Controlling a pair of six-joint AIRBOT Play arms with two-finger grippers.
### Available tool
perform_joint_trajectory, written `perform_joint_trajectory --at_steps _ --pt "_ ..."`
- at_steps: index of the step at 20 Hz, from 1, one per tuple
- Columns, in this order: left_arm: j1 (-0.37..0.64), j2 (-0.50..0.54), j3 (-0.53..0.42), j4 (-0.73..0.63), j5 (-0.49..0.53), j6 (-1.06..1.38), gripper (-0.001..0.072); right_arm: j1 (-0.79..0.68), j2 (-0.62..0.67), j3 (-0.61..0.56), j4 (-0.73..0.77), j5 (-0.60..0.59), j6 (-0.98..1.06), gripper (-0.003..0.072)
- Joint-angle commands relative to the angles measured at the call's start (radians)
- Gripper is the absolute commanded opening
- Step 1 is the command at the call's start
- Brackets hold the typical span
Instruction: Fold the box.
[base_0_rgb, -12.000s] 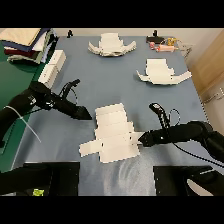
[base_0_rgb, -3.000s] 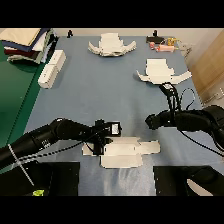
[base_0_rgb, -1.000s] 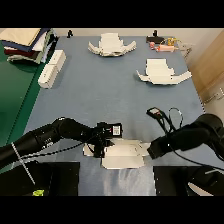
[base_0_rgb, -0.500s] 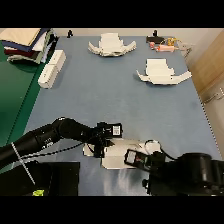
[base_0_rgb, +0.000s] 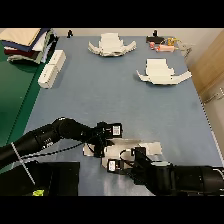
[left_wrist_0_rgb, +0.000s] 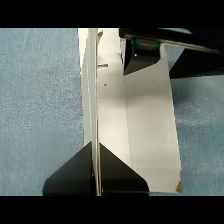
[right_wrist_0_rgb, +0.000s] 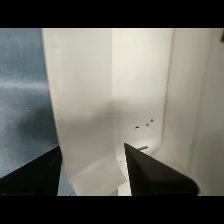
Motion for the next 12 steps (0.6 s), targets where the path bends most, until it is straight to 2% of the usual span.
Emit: perform_joint_trajectory --at_steps 1,7,12 --pt "0.0 0.0 -0.001 0.0 0.003 0.0 0.0014 0.004 -0.007 0.015 -0.142 -0.014 0.219 0.0581" --pt "0.0 0.0 -0.001 0.0 0.002 0.0 0.0014 0.004 0.114 0.044 -0.144 -0.165 0.435 0.0581" --pt "0.0 0.0 -0.001 0.0 0.002 0.0 0.0014 0.004 0.126 0.043 -0.14 -0.181 0.452 0.0581"
